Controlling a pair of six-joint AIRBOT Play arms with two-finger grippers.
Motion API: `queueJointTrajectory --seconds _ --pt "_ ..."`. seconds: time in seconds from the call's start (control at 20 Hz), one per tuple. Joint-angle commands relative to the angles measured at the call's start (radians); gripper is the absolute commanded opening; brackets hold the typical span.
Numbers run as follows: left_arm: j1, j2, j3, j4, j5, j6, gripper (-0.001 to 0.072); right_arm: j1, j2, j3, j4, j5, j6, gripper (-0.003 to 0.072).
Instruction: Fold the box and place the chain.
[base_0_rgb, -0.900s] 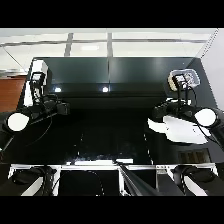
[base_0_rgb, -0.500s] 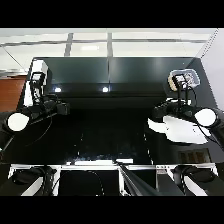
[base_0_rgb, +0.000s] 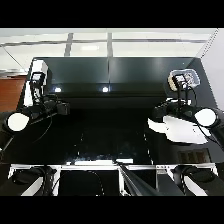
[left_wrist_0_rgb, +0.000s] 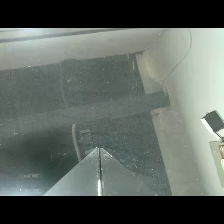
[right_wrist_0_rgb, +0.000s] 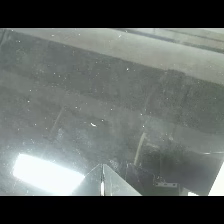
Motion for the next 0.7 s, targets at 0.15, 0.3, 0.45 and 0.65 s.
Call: queueJointTrajectory --seconds 0.15,0.3,0.45,0.65 --pt "0.0 0.0 -0.001 0.0 0.0 0.0 0.0025 0.004 0.0 0.0 0.156 -0.062 0.003 0.0018" --pt "0.0 0.0 -0.001 0.0 0.0 0.0 0.0025 0.005 0.0 0.001 0.349 -0.159 0.003 0.0219" --pt "0.0 0.0 -0.001 0.0 0.001 0.0 0.0025 -0.007 0.0 0.042 0.312 -0.148 -0.001 0.0714" --pt "0.0 0.0 -0.001 -0.023 0.0 0.0 0.0025 -0.127 0.0 0.237 0.036 -0.017 0.019 0.0712"
